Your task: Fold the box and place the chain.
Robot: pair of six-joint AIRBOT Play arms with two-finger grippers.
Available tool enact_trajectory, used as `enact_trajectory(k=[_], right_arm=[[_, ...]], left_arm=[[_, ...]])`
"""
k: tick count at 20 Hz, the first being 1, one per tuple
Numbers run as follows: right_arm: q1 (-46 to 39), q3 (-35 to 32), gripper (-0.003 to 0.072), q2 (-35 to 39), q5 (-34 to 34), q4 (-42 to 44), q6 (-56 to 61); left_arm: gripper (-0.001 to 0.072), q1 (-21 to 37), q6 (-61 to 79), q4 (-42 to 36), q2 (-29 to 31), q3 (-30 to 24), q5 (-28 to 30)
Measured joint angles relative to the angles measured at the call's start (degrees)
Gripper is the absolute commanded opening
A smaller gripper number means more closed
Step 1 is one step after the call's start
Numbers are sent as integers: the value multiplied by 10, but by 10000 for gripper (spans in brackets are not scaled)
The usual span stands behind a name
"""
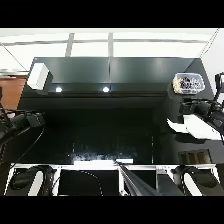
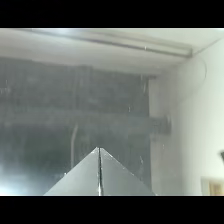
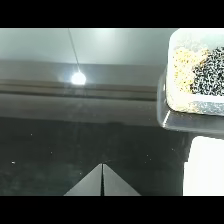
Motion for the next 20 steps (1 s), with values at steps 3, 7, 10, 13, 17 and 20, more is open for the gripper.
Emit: enact_trajectory(k=[3, 7, 10, 13, 17, 20], right_arm=[[0, -2, 18, -1, -15, 2, 0], [-21, 1, 720, -21, -107, 1, 5], [-80, 16, 720, -65, -128, -11, 21], [-154, 45, 720, -125, -110, -63, 50], [-304, 153, 720, -239, -46, -148, 137], [-420, 258, 720, -346, 64, -173, 159]], left_arm=[[38, 0, 0, -9, -7, 0, 45], [711, -7, 21, -80, -50, 2, 134], [711, -29, 80, -108, -104, 21, 155], [712, -61, 151, -116, -155, 44, 141], [711, -92, 193, -98, -189, 57, 125], [710, -100, 202, -80, -198, 60, 107]])
